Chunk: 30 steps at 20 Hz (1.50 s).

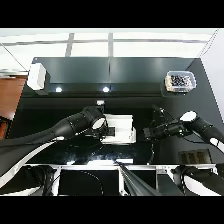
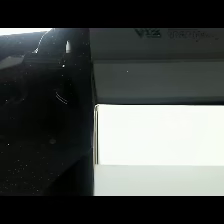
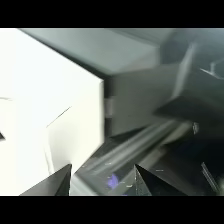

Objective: Fold the box and place the chain.

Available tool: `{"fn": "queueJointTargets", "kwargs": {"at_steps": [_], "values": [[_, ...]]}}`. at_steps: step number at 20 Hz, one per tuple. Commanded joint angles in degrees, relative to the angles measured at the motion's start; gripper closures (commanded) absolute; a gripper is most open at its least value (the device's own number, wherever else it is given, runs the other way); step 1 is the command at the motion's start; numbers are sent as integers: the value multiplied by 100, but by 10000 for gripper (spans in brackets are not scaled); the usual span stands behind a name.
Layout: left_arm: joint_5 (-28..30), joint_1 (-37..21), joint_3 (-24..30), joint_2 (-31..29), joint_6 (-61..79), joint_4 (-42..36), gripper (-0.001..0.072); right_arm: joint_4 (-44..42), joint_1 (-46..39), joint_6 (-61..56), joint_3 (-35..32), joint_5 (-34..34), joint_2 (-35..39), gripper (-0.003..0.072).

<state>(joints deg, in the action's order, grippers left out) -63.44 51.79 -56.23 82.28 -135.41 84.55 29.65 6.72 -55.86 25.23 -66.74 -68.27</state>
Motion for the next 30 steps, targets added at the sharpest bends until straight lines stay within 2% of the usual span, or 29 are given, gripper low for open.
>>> {"fn": "queueJointTargets", "kwargs": {"at_steps": [1, 6, 13, 20, 22, 24, 28, 30], "values": [[-11, -2, 2, 0, -2, 4, 680, -164, 31, 400, 11, -256, -4, 220], [-13, -2, 2, 0, -2, 4, 680, -216, 31, 509, 50, -354, -4, 220], [-13, -2, 2, 0, -2, 2, 681, -219, 83, 450, 452, -619, -4, 220], [-11, -2, 2, 0, -2, 7, 680, -146, 1099, -791, 632, 916, -4, 224], [-11, -2, 2, 0, 0, 9, 680, 308, 1469, -1405, 809, 1204, -4, 224], [-11, -2, 2, 0, 0, 15, 680, 1161, 1851, -2337, 1012, 1325, -4, 225], [-111, 2, 2, 0, 20, -2, 680, 2935, 2702, -4437, 1469, 1381, -4, 225], [-225, 2, 2, 0, 20, 7, 680, 3810, 3178, -5724, 1759, 1172, -4, 226]]}}
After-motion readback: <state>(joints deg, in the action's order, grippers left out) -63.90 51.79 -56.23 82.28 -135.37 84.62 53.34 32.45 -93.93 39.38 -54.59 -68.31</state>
